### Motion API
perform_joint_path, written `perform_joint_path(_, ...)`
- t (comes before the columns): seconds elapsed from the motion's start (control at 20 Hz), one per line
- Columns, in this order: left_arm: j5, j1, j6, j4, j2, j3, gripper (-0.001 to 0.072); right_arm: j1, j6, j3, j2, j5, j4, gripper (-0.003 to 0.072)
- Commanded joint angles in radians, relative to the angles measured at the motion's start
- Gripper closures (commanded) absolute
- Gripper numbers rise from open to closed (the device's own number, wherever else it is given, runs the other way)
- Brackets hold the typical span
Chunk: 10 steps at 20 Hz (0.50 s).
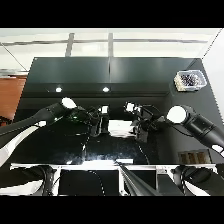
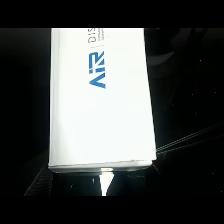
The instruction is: Fold the box and place the chain.
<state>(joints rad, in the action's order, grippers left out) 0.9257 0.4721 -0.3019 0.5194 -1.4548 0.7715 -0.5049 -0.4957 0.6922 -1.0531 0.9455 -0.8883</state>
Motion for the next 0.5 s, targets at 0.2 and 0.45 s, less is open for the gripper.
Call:
perform_joint_path(0.2,0.000,0.000,0.000,-0.001,0.000,-0.001,0.0214,0.018,-0.096,0.015,0.037,0.025,-0.014,0.0305)
perform_joint_path(0.45,0.000,0.000,0.000,0.000,0.000,-0.001,0.0214,0.140,-0.344,0.032,0.147,0.205,-0.019,0.0320)
